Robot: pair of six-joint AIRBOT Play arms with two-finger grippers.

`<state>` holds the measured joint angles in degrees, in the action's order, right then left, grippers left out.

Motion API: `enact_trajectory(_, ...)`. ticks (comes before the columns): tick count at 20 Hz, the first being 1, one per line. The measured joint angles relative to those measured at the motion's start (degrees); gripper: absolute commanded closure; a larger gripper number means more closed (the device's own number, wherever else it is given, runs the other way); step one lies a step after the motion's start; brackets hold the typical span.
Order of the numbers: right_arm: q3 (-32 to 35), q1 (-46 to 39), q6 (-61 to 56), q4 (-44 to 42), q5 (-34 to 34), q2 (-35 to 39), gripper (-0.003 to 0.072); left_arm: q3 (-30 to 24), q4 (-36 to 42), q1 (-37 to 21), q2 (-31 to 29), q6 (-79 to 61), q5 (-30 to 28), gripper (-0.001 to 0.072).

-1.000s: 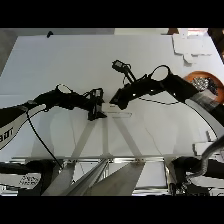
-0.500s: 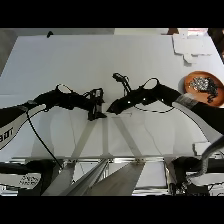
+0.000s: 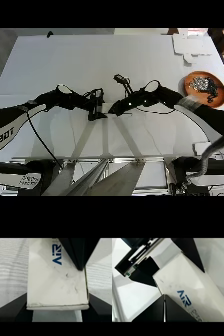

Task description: Fold the box and place the chain.

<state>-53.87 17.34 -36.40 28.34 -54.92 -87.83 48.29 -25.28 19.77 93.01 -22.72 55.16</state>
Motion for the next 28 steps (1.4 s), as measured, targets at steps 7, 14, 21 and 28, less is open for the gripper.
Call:
enact_trajectory(7,0.0,0.15,0.17,-1.2,1.7,9.62,0.067,0.0,0.0,-0.04,-0.02,-0.02,0.02,0.0552)
enact_trajectory(14,0.0,4.52,-3.23,-1.6,8.04,5.6,0.0671,0.0,0.0,-0.04,-0.02,-0.09,-0.02,0.0552)
enact_trajectory(21,-0.11,6.29,-8.02,1.4,12.87,-0.5,0.0672,0.0,-0.2,-0.07,-0.02,-0.37,-0.07,0.0552)
enact_trajectory(28,0.0,5.79,-9.97,5.49,15.85,3.67,0.067,0.0,0.17,-0.04,-0.02,0.0,-0.28,0.0552)
